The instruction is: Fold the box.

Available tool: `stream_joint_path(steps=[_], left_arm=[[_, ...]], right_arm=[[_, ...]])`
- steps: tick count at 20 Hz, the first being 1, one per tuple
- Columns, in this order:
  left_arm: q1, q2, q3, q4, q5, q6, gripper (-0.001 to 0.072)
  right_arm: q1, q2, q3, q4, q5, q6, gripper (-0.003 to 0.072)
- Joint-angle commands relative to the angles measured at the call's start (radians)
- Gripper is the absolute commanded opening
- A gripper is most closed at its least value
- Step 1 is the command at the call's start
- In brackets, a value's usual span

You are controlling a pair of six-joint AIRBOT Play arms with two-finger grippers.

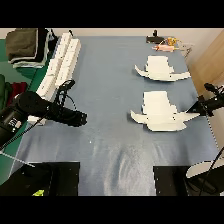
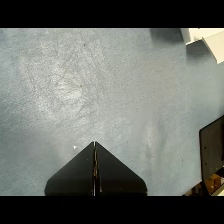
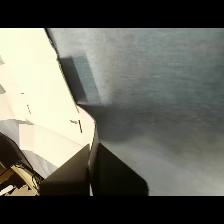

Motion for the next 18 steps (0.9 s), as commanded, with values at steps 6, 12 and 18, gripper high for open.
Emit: stream_joint_path(steps=[6, 12, 18], left_arm=[[-0.001, 0.001, 0.000, -0.063, 0.011, 0.003, 0.0015], [-0.001, 0.001, -0.001, -0.055, 0.041, 0.003, 0.0014], [-0.001, 0.068, -0.081, -0.039, -0.001, 0.004, 0.0014]], right_arm=[[0.138, 0.035, -0.081, 0.314, 0.077, -0.006, 0.0005], [0.382, 0.275, -0.415, 0.373, -0.192, 0.006, 0.0004], [0.558, 0.679, -0.792, 0.322, -0.428, 0.153, 0.0004]])
